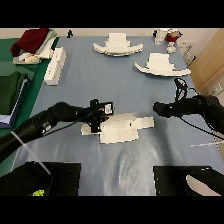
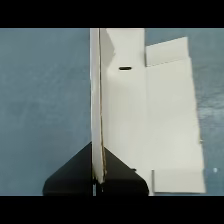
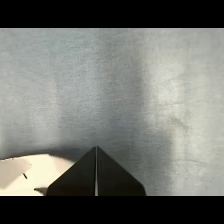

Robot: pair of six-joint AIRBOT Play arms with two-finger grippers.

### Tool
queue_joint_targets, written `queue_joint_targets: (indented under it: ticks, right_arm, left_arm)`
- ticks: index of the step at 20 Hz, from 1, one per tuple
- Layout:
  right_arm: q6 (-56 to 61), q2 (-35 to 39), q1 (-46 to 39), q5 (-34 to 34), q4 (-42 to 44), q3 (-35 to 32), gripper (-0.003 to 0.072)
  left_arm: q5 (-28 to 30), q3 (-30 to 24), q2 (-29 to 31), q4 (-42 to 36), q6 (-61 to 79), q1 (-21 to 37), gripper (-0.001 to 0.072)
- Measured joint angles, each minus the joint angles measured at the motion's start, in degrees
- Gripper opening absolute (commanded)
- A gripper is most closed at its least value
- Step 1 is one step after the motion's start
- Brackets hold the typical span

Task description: Fold the box.

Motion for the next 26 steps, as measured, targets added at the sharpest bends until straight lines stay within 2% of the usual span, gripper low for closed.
queue_joint_targets:
  ticks: [3, 5, 7, 12, 18, 22, 26]
  right_arm:
    - [0.0, -0.1, 0.0, 1.5, 0.0, 0.0, 0.0003]
    - [0.0, -0.1, 0.0, 2.3, 0.0, 0.0, 0.0003]
    - [0.0, -0.1, 0.0, 3.0, 0.0, 0.0, 0.0003]
    - [0.0, -0.1, 0.0, 3.5, 0.0, 0.0, 0.0003]
    - [0.0, -0.1, 0.0, 3.7, 0.0, 0.0, 0.0003]
    - [0.0, -0.1, 0.0, 3.9, 0.0, 0.0, 0.0003]
    - [0.0, -0.1, 0.0, 3.9, 0.0, 0.0, 0.0003]
  left_arm:
    - [-14.0, 6.0, -5.9, -1.8, -2.2, 4.7, 0.0017]
    - [-20.0, 8.0, -8.8, -4.2, -2.8, 6.4, 0.0016]
    - [-23.3, 9.0, -11.0, -5.9, -3.1, 7.1, 0.0017]
    - [-26.6, 10.0, -13.7, -9.1, -1.2, 8.2, 0.0016]
    - [-25.6, 10.6, -15.6, -11.5, -0.2, 12.5, 0.0015]
    - [-25.9, 12.2, -19.4, -12.1, -0.2, 13.9, 0.0016]
    - [-29.4, 15.0, -22.8, -12.2, -0.3, 14.6, 0.0016]
